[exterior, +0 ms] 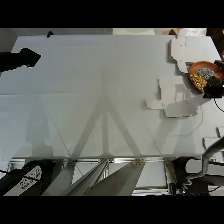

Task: Fold the box and place the chain.

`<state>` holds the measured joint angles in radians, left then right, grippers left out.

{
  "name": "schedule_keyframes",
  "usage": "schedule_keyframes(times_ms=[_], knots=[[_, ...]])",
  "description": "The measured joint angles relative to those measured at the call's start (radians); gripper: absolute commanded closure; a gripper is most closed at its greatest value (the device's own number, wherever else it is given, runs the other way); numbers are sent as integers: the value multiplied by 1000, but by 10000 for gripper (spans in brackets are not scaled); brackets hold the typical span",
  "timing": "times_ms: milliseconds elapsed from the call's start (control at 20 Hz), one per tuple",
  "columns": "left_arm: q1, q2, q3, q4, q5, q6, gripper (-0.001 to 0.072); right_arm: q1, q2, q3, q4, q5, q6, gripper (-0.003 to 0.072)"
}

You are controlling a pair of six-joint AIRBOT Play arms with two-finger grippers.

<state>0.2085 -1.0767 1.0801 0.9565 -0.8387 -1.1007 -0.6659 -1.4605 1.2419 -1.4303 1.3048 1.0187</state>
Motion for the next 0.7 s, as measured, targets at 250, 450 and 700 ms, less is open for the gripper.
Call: schedule_keyframes(times_ms=[250, 450, 700], knots=[[0, 0, 0, 0, 0, 0, 69, 86, 108, 0, 169, 8, -27, 675], [0, 0, 0, 0, 0, 0, 69, 187, 200, -13, 280, -27, -62, 677], [0, 0, 0, 0, 0, 0, 69, 332, 298, -109, 417, -99, -73, 677]])
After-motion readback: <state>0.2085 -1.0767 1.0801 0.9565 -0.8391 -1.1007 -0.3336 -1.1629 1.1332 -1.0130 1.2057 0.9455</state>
